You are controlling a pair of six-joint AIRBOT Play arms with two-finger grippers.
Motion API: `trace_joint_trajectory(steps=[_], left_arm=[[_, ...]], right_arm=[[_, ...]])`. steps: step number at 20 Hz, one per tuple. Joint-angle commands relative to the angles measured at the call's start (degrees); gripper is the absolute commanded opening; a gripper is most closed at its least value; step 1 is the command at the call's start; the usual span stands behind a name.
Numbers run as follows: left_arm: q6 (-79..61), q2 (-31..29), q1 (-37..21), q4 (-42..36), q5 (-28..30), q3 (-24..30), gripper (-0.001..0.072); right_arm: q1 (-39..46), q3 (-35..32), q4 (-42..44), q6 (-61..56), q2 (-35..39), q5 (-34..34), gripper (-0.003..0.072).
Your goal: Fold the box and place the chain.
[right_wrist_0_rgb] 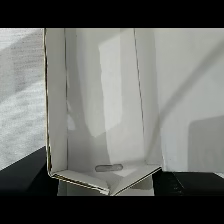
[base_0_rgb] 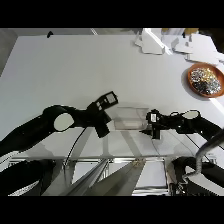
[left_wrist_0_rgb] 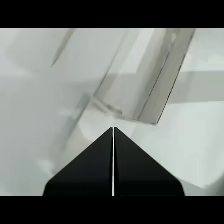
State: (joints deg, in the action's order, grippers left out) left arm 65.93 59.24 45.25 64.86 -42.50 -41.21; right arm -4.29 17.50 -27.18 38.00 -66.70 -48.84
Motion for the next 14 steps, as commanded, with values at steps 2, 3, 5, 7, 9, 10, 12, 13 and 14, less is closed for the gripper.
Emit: trace_joint_trajectory(steps=[2, 3, 5, 7, 9, 10, 12, 13, 14], left_arm=[[40.2, -3.0, -3.7, 12.5, -15.7, 0.1, 0.0002], [44.6, -2.5, -4.5, 14.1, -17.3, 0.4, 0.0002], [49.5, -1.4, -5.5, 15.8, -16.6, 2.1, 0.0002], [50.6, 0.2, -5.7, 15.7, -14.6, 3.1, 0.0002], [51.1, 2.9, -5.7, 14.3, -11.8, 3.1, 0.0002], [51.1, 4.3, -5.6, 13.1, -9.9, 3.1, 0.0003], [50.9, 7.5, -5.5, 9.8, -5.5, 3.1, 0.0007], [49.0, 8.9, -5.4, 6.6, -3.5, 3.1, 0.0006], [45.4, 9.7, -5.0, 2.8, -2.1, 3.1, 0.0006]], right_arm=[[0.0, 0.0, 0.0, 0.0, 0.0, 0.0, 0.043], [0.0, 0.0, 0.0, 0.0, 0.0, 0.0, 0.043], [0.0, 0.0, 0.0, 0.0, 0.0, 0.0, 0.043], [0.0, 0.0, 0.0, 0.0, 0.0, 0.0, 0.043], [0.0, 0.0, 0.0, 0.0, 0.0, 0.0, 0.043], [0.0, 0.0, 0.0, 0.0, 0.0, 0.0, 0.043], [0.0, 0.0, 0.0, 0.0, 0.0, 0.0, 0.043], [0.0, 0.0, 0.0, 0.0, 0.0, 0.0, 0.043], [0.0, 0.0, 0.0, 0.0, 0.0, 0.0, 0.043]])
